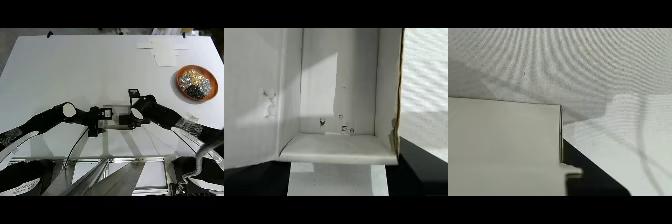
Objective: Fold the box and place the chain.
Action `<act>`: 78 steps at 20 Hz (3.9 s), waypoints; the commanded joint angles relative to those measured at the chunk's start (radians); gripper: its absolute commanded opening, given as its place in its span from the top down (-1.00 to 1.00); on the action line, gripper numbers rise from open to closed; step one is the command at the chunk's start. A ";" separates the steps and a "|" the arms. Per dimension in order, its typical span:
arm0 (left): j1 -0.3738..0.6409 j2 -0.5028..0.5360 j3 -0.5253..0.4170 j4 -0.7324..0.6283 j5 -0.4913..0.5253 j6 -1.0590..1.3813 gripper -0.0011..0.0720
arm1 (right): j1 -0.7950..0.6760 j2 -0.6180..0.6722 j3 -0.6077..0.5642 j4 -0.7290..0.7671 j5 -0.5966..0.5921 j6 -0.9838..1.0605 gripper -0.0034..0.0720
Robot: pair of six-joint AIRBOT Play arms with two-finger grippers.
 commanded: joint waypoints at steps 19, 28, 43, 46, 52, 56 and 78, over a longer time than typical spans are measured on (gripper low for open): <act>-0.001 0.000 0.001 0.000 0.001 -0.001 0.12 | 0.051 0.202 0.002 -0.063 0.192 -0.307 -0.55; -0.001 0.000 0.001 0.000 0.001 -0.001 0.12 | -0.417 0.427 0.037 -0.076 0.309 -0.743 -0.53; -0.001 0.000 0.001 0.000 0.000 -0.001 0.12 | -1.065 -0.204 0.535 -0.216 0.198 -0.885 0.31; -0.001 0.000 0.001 0.000 0.001 -0.001 0.12 | -1.065 -0.257 0.535 -0.235 0.202 -0.883 0.18; -0.001 0.000 0.001 0.000 0.000 -0.001 0.12 | -1.114 -0.303 0.535 -0.178 0.242 -0.862 0.29; -0.001 0.000 0.001 0.000 0.001 -0.001 0.12 | -1.162 -0.304 0.535 -0.090 0.248 -0.871 0.29; -0.001 0.000 0.001 0.000 0.001 -0.001 0.12 | -1.164 -0.342 0.535 -0.062 0.240 -0.835 0.65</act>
